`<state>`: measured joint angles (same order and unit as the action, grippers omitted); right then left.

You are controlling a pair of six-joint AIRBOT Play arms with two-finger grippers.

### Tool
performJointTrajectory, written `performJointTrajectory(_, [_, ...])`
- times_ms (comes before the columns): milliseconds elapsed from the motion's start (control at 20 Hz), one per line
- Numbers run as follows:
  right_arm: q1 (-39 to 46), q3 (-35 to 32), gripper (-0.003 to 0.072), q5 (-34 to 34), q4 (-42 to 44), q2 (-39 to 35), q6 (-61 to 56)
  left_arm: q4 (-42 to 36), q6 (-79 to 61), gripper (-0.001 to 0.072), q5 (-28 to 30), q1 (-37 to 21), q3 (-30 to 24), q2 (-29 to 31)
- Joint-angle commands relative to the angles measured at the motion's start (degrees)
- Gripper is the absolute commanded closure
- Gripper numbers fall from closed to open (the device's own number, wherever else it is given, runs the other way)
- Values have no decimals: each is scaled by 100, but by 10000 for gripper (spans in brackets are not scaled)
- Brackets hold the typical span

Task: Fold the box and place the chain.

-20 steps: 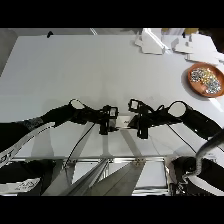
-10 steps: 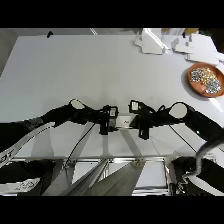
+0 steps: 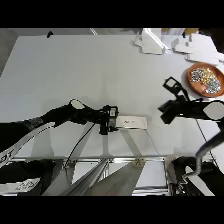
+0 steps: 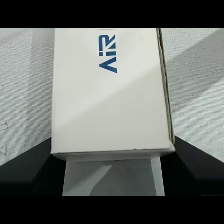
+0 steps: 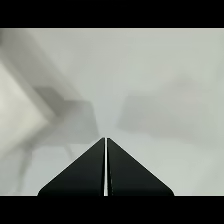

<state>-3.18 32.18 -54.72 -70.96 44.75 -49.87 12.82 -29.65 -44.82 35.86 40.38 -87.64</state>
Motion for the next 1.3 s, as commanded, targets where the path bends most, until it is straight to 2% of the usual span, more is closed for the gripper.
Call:
performJointTrajectory(0, [1121, -33, 671, -1043, -2251, -31, -2603, 4, -9, 575, -2, -4, 4, 4])
performJointTrajectory(250, [2124, -240, 670, -1843, -2164, 2, -3023, 4, -9, 575, 0, -4, 2, 4])
performJointTrajectory(900, [2170, -240, 670, -1882, -2159, 2, -3104, 2, -9, 574, -7, -4, 4, 4])
performJointTrajectory(1000, [2170, -240, 670, -1882, -2159, 2, -3104, 17, 11, 574, -197, -13, 4, 24])
performJointTrajectory(1100, [2170, -240, 670, -1882, -2159, 2, -3104, 258, 282, 574, -190, -127, 4, 317])
performJointTrajectory(1250, [2170, -238, 670, -1882, -2159, 2, -3104, 1373, 2197, 556, -203, -695, 4, 1346])
